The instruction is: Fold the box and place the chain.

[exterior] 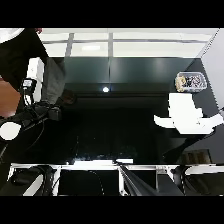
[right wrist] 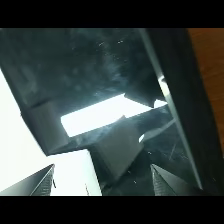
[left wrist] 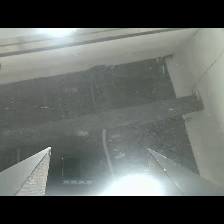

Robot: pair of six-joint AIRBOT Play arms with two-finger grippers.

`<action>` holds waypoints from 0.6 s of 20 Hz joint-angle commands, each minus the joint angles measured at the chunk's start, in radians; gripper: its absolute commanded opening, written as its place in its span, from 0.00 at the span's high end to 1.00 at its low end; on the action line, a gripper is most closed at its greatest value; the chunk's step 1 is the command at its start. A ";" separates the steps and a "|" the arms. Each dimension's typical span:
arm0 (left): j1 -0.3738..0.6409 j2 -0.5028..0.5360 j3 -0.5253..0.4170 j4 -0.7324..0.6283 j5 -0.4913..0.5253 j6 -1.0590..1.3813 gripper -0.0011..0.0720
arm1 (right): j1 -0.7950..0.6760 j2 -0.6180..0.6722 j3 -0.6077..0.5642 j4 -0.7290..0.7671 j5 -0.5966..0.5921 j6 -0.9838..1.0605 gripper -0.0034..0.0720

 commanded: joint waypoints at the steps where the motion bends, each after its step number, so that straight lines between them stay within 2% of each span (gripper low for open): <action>1: 0.000 0.000 0.000 0.000 0.003 0.000 0.00 | 0.019 -0.029 -0.005 0.017 0.015 -0.075 0.02; 4: 0.000 0.000 0.000 0.003 0.002 0.000 0.00 | 0.019 -0.029 -0.115 0.014 0.013 -0.085 0.02; 5: 0.000 0.000 0.000 0.003 0.002 0.000 0.00 | 0.019 -0.029 -0.139 -0.011 0.014 -0.098 0.06; 6: 0.000 0.000 0.000 0.003 0.002 0.000 0.00 | 0.017 -0.029 -0.143 -0.027 0.019 -0.101 0.19; 9: 0.000 0.000 0.000 0.004 0.002 0.000 0.00 | 0.013 -0.019 -0.142 -0.008 0.021 -0.101 0.19; 11: 0.000 0.000 0.000 0.004 0.002 0.000 0.00 | 0.013 -0.019 -0.142 -0.008 0.035 -0.101 0.33; 12: 0.000 0.000 0.000 0.004 0.002 0.000 0.00 | 0.013 -0.016 -0.142 -0.008 0.035 -0.100 0.37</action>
